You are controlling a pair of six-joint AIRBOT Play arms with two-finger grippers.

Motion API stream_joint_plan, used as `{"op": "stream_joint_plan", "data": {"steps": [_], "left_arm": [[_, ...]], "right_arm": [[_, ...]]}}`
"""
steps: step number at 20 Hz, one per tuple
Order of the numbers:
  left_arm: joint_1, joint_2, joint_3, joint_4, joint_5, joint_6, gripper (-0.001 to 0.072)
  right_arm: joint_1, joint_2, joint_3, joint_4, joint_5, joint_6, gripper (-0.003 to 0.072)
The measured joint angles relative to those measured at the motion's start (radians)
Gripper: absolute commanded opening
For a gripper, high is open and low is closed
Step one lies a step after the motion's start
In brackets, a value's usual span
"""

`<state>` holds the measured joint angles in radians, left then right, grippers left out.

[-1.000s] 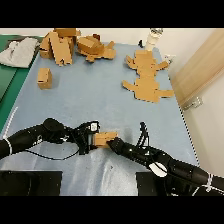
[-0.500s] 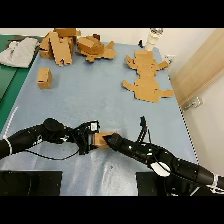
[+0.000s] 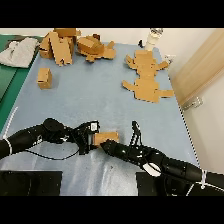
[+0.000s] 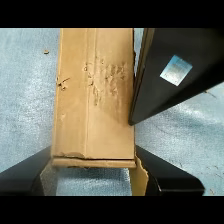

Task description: Fold the box.

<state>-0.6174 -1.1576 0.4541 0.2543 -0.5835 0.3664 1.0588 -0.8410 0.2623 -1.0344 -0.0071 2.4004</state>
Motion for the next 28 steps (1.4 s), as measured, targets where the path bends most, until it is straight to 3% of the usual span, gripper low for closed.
{"op": "stream_joint_plan", "data": {"steps": [9, 14, 21, 25, 28], "left_arm": [[0.0, 0.0, 0.0, 0.0, 0.0, 0.0, 0.0298], [0.0, 0.0, 0.0, 0.0, 0.0, 0.0, 0.0298], [0.001, 0.001, 0.006, -0.004, 0.021, -0.016, 0.0298], [0.002, 0.046, 0.025, -0.006, 0.137, -0.115, 0.0298], [0.002, 0.109, 0.031, -0.01, 0.337, -0.186, 0.0298]], "right_arm": [[0.003, -0.021, 0.002, 0.002, -0.006, 0.0, 0.0005], [-0.033, 0.125, 0.003, -0.028, 0.001, 0.0, 0.0005], [-0.278, 0.28, 0.003, -0.141, 0.061, 0.0, 0.0005], [-0.384, 0.34, 0.002, -0.196, 0.069, -0.001, 0.0005], [-0.436, 0.37, 0.003, -0.228, 0.072, -0.001, 0.0005]]}}
